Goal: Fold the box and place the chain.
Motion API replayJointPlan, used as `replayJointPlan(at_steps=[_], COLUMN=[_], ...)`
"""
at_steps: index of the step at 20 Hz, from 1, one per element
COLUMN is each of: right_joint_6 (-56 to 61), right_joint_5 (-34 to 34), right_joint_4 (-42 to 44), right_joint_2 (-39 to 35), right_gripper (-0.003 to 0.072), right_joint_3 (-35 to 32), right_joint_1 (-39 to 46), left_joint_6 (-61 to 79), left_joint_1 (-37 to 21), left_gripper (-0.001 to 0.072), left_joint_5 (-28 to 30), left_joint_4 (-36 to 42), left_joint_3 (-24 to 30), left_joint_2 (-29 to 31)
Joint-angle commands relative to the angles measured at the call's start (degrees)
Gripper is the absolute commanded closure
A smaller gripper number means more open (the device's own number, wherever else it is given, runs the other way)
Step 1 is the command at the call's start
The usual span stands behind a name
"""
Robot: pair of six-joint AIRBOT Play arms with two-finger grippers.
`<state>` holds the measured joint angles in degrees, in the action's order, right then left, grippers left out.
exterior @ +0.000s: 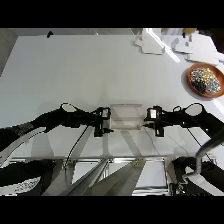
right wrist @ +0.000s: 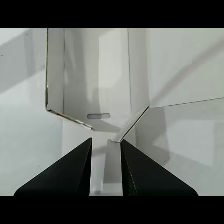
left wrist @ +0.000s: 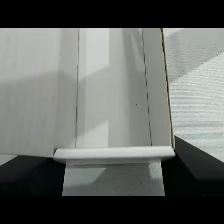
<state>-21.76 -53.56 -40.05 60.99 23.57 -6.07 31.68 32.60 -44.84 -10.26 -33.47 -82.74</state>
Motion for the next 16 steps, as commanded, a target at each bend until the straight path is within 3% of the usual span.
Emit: replayJointPlan(at_steps=[1, 9, 16], right_joint_6=[-1.3, -2.1, -2.1], right_joint_5=[0.7, 1.1, 2.6], right_joint_4=[1.6, 1.8, 9.3], right_joint_2=[0.5, 2.0, 2.0], right_gripper=[0.051, 0.0508, 0.0507], right_joint_3=[0.0, 0.0, 0.0], right_joint_1=[-0.3, -4.2, -4.2], left_joint_6=[0.0, 0.0, 0.0], left_joint_1=[0.0, 0.0, 0.0], left_gripper=[0.0501, 0.0501, 0.0501], left_joint_5=[0.0, 0.0, 0.0], left_joint_4=[0.0, 0.0, 0.0], left_joint_3=[0.0, 0.0, 0.0], left_joint_2=[0.0, 0.0, 0.0])
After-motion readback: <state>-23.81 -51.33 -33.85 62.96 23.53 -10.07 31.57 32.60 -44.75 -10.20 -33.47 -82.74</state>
